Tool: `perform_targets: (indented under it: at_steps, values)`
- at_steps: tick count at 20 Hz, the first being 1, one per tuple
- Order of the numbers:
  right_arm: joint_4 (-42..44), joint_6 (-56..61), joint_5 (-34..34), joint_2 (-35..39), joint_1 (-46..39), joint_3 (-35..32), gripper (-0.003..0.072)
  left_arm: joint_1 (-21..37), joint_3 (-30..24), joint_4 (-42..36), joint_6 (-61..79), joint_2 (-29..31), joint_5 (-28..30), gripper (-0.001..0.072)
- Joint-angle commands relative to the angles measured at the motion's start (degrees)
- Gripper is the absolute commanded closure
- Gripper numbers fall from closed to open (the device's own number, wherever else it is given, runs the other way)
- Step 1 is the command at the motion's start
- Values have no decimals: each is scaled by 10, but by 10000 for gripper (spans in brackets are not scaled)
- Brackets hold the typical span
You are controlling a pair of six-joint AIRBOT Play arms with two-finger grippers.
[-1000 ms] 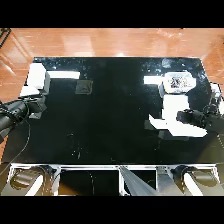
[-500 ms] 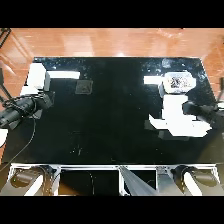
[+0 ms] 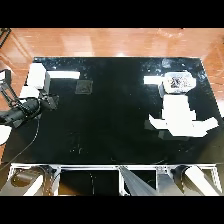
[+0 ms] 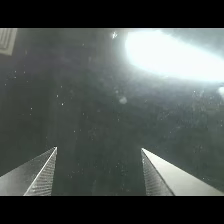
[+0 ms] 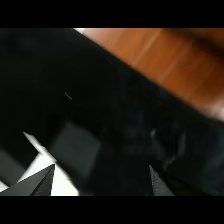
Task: Fold the box and place the chain.
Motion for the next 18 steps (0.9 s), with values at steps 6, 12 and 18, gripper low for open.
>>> perform_targets:
  at_steps: [6,12,18]
  values:
    - [122,-220,-365,-315,-39,250,-13,0,0,-4,0,-47,-9,96]
    - [138,-234,-424,-426,28,325,-13,0,0,-17,0,-62,-3,96]
    - [131,-235,-431,-454,38,326,-3,0,0,-22,0,-70,0,95]
